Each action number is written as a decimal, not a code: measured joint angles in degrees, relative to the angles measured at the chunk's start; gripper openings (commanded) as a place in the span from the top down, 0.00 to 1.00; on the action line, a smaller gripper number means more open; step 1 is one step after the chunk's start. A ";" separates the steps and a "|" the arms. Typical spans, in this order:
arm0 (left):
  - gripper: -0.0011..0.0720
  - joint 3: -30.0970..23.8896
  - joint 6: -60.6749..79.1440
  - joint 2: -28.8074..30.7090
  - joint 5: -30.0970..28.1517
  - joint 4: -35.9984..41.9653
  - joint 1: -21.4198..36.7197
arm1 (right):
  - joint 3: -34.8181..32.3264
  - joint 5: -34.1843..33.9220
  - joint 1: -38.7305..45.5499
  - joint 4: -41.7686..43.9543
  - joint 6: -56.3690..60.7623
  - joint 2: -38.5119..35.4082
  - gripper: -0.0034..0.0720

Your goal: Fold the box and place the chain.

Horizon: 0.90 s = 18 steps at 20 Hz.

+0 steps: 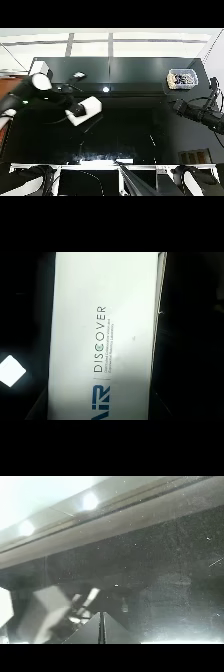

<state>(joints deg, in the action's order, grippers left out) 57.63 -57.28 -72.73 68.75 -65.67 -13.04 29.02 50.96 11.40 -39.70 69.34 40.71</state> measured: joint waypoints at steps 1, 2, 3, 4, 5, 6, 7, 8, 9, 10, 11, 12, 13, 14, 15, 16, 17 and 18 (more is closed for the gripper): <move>0.50 -0.04 -1.05 0.96 1.42 -0.66 3.30 | 0.00 0.00 0.00 0.00 0.00 0.00 0.90; 0.50 -0.13 -1.99 2.05 2.49 -1.42 6.95 | 0.00 0.00 0.00 0.00 0.00 0.00 0.90; 0.50 -0.20 -2.73 3.15 3.50 -2.27 10.75 | 0.00 0.00 0.00 0.00 0.00 0.00 0.90; 0.50 -0.24 -3.15 4.07 4.13 -2.97 14.32 | 0.00 0.00 0.00 0.00 0.00 0.00 0.90; 0.50 -0.26 -3.45 4.92 4.68 -3.56 18.23 | 0.00 0.00 0.00 0.00 0.00 0.00 0.90; 0.50 -0.28 -3.74 5.55 4.90 -4.07 21.92 | 0.00 0.00 0.00 0.00 0.00 -0.02 0.90; 0.50 -0.33 -3.78 6.01 4.81 -4.66 25.83 | 0.00 0.00 0.00 0.00 0.00 0.00 0.90; 0.50 -0.42 -3.82 6.32 4.11 -4.85 29.29 | 0.00 0.00 0.00 0.00 -0.02 -0.02 0.90; 0.50 -0.57 -3.58 6.58 3.08 -5.07 32.79 | 0.00 0.00 0.00 0.00 -0.02 -0.02 0.90; 0.50 -0.74 -2.69 6.73 2.10 -5.31 35.71 | 0.00 0.02 0.00 0.00 -0.02 -0.02 0.90; 0.50 -0.98 -1.53 6.84 0.66 -5.51 38.34 | 0.00 0.00 0.00 0.00 -0.02 -0.02 0.90; 0.50 -1.27 -0.26 6.93 -1.38 -5.53 40.87 | 0.00 0.00 0.00 0.00 -0.02 0.00 0.90; 0.49 -1.62 0.96 6.97 -3.67 -5.55 42.97 | 0.00 0.00 0.00 0.00 -0.02 0.00 0.90; 0.49 -1.90 2.21 6.95 -6.14 -5.64 44.48 | 0.00 0.00 0.00 0.00 -0.02 0.00 0.90; 0.49 -2.14 3.85 6.67 -8.96 -5.70 45.62 | 0.00 -0.11 0.00 0.00 -0.02 -0.02 0.90; 0.49 -2.34 5.40 6.12 -11.30 -5.66 46.18 | 0.00 -0.31 0.00 0.02 0.00 0.00 0.90; 0.49 -2.47 6.73 5.27 -13.49 -5.46 46.36 | 0.00 -0.55 0.00 0.02 0.00 0.00 0.90; 0.49 -2.58 7.78 4.11 -15.82 -5.29 46.36 | 0.00 -0.76 0.00 0.02 0.00 -0.02 0.90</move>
<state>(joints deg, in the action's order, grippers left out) 55.05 -49.50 -68.62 52.93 -70.96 33.32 29.02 50.19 11.40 -39.68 69.34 40.69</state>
